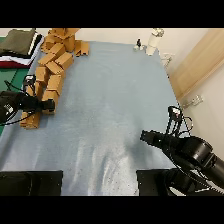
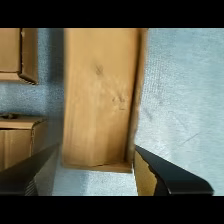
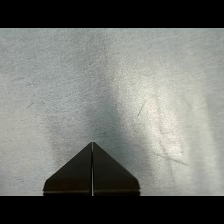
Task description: Fold the box.
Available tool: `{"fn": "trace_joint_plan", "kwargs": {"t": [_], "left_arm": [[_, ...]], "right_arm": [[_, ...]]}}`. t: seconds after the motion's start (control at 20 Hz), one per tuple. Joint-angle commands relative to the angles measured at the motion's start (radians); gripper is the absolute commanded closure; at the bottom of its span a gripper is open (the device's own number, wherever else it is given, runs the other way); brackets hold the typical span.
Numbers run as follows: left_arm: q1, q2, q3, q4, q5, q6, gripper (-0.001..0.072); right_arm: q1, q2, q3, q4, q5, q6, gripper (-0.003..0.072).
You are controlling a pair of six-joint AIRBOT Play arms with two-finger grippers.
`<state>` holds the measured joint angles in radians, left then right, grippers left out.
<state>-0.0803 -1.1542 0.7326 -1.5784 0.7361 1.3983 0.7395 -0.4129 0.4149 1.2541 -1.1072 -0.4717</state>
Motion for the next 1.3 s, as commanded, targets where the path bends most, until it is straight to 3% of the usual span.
{"fn": "trace_joint_plan", "kwargs": {"t": [0.0, 0.15, 0.4, 0.45, 0.55, 0.6, 0.7, 0.85, 1.0, 1.25], "left_arm": [[0.001, -0.005, 0.004, 0.040, 0.015, 0.000, 0.0016], [0.001, -0.003, 0.059, 0.077, 0.160, 0.000, 0.0016], [-0.001, 0.039, 0.226, 0.097, 0.415, 0.000, 0.0017], [-0.001, 0.048, 0.257, 0.064, 0.436, 0.002, 0.0057], [-0.006, 0.068, 0.305, -0.075, 0.451, 0.058, 0.0616], [-0.016, 0.078, 0.317, -0.167, 0.448, 0.106, 0.0697], [-0.070, 0.087, 0.322, -0.295, 0.432, 0.138, 0.0698], [-0.230, 0.086, 0.312, -0.303, 0.381, 0.138, 0.0699], [-0.357, 0.080, 0.288, -0.302, 0.276, 0.117, 0.0699], [-0.401, 0.029, 0.266, -0.307, 0.283, 0.101, 0.0698]], "right_arm": [[0.000, 0.001, 0.001, 0.010, 0.000, 0.000, 0.0683], [0.000, 0.001, 0.001, 0.019, -0.001, 0.000, 0.0683], [-0.002, -0.042, 0.011, 0.027, 0.010, -0.037, 0.0683], [-0.010, -0.071, 0.027, 0.039, 0.021, -0.068, 0.0683], [-0.043, -0.161, 0.088, 0.074, 0.059, -0.155, 0.0683], [-0.070, -0.225, 0.136, 0.097, 0.071, -0.222, 0.0682], [-0.142, -0.375, 0.256, 0.164, 0.071, -0.377, 0.0683], [-0.249, -0.616, 0.455, 0.321, 0.064, -0.591, 0.0683], [-0.289, -0.828, 0.620, 0.408, 0.029, -0.682, 0.0683], [-0.289, -0.984, 0.715, 0.473, 0.029, -0.708, 0.0683]]}}
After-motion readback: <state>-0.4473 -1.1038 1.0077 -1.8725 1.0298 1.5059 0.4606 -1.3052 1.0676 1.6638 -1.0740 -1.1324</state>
